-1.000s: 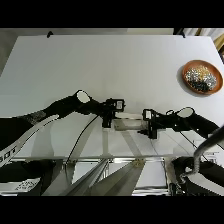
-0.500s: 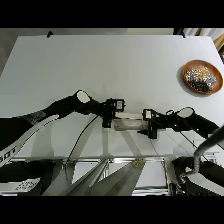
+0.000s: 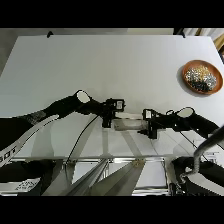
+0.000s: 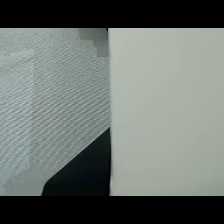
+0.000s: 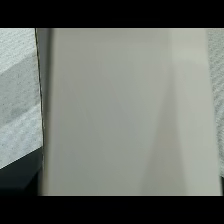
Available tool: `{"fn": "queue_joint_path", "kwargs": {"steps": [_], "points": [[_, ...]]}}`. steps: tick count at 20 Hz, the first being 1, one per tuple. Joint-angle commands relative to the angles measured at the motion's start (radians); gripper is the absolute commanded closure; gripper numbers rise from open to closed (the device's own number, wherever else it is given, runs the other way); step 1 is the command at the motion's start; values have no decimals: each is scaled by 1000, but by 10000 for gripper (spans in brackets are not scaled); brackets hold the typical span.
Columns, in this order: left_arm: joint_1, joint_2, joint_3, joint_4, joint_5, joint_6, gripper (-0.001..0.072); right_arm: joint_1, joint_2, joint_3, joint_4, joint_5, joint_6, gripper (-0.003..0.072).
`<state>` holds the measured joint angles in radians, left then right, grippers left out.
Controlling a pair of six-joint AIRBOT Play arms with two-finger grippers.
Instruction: Fold the box and place the chain.
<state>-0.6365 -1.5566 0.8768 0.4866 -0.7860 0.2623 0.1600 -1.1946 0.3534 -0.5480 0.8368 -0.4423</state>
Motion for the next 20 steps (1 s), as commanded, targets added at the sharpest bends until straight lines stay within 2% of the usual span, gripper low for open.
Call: {"fn": "queue_joint_path", "kwargs": {"steps": [1, 13, 14, 15, 16, 19, 20], "points": [[0, 0, 0, 0, 0, 0, 697, 0, 0, 0, 0, 11, 0, 343], [0, 1, 0, 1, -25, 3, 686, 0, 0, 0, 0, 11, 0, 343], [1, 2, 0, 1, -22, 3, 605, 0, 0, 0, 0, 11, 0, 343], [4, 6, 0, 2, -16, 3, 455, 0, 0, 0, 0, 11, 0, 343], [8, 12, 0, 5, -13, 3, 355, 0, 0, 0, 0, 11, 0, 343], [28, 49, 0, 15, -8, -1, 170, 0, 0, 0, 0, 13, 0, 343], [35, 66, 0, 27, -12, -2, 138, 0, 0, 0, -1, 12, 0, 343]]}}
